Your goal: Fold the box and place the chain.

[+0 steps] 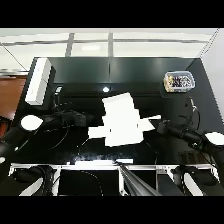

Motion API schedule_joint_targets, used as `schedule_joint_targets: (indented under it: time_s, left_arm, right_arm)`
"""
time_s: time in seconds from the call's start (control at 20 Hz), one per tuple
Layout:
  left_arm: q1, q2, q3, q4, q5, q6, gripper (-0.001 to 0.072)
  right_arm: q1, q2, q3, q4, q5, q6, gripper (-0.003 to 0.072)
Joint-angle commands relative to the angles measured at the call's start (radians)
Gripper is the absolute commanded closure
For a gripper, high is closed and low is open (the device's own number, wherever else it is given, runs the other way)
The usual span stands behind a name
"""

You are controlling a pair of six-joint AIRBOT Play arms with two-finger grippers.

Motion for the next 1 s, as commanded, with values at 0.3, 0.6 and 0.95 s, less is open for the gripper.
schedule_joint_targets:
  time_s: [0.3,0.6,0.95]
  left_arm:
    - [0.036,-0.510,0.265,-0.373,-0.374,0.407,0.0004]
    - [0.035,-0.798,0.458,-0.349,-0.729,0.611,0.0121]
    - [0.036,-0.853,0.570,-0.220,-0.880,0.665,0.0685]
  right_arm:
    - [0.103,0.023,-0.032,-0.010,-0.110,0.053,0.0673]
    - [0.103,0.023,-0.032,-0.010,-0.106,0.053,0.0673]
    - [0.102,0.023,-0.032,-0.100,-0.073,0.106,0.0673]
